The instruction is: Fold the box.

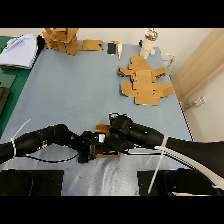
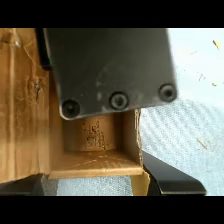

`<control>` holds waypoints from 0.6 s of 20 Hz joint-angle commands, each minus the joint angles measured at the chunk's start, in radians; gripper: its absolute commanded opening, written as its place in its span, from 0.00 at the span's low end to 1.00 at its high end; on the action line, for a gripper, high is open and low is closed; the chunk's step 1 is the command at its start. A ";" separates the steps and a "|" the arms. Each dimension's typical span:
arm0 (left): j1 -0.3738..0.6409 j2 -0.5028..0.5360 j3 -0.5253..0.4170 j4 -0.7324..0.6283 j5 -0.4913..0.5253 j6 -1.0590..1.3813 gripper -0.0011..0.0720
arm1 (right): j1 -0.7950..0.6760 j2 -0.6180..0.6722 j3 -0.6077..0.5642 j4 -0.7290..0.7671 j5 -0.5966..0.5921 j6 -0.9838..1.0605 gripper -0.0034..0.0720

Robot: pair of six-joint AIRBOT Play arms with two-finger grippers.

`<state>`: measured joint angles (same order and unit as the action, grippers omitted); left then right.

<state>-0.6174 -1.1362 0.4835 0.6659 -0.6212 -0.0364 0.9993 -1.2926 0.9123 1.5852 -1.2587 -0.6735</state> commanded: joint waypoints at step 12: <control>0.002 0.000 0.000 -0.001 0.002 -0.002 0.73 | -0.009 0.129 0.017 -0.022 -0.105 0.029 0.51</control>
<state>-0.6174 -1.1362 0.4835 0.6651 -0.6212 -0.0380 0.9909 -1.1721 0.9268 1.5730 -1.3460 -0.6460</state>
